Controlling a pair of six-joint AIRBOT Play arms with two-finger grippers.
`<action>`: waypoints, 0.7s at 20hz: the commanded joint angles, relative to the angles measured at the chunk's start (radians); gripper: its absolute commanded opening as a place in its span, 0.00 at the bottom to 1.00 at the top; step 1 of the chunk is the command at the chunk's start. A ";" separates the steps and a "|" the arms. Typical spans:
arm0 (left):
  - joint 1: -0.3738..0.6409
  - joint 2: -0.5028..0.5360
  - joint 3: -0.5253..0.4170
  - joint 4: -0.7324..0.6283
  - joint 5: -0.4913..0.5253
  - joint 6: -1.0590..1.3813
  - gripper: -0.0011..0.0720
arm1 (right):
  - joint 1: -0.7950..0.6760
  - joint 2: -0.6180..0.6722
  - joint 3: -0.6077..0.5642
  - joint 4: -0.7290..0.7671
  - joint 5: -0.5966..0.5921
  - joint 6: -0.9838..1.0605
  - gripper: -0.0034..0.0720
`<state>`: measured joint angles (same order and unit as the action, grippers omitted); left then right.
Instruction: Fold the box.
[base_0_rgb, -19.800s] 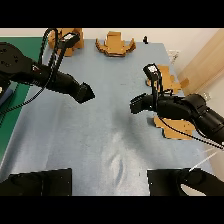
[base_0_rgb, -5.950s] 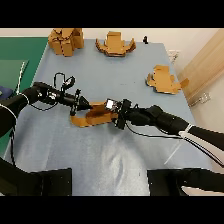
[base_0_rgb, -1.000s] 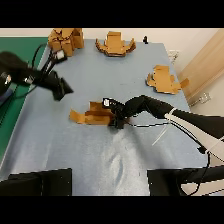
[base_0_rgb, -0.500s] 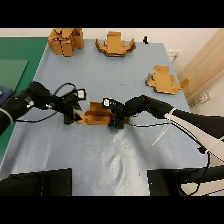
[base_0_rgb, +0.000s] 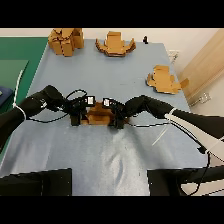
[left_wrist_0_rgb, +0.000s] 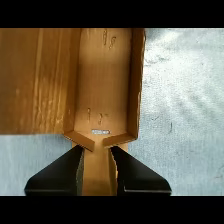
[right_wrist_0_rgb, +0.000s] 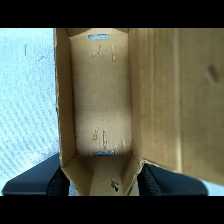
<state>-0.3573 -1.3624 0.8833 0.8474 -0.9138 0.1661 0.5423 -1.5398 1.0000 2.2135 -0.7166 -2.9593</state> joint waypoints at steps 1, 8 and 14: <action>-0.027 -0.003 0.003 -0.003 0.009 0.006 0.32 | 0.000 -0.001 -0.001 -0.001 0.000 0.000 0.06; -0.066 -0.003 0.003 -0.043 0.025 0.006 0.06 | 0.000 0.000 0.000 -0.002 0.000 0.000 0.06; -0.066 -0.008 0.003 -0.039 0.021 0.006 0.25 | 0.000 -0.001 -0.001 -0.003 0.000 0.000 0.06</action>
<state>-0.4225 -1.3693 0.8848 0.8101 -0.8902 0.1726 0.5423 -1.5398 0.9997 2.2116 -0.7170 -2.9593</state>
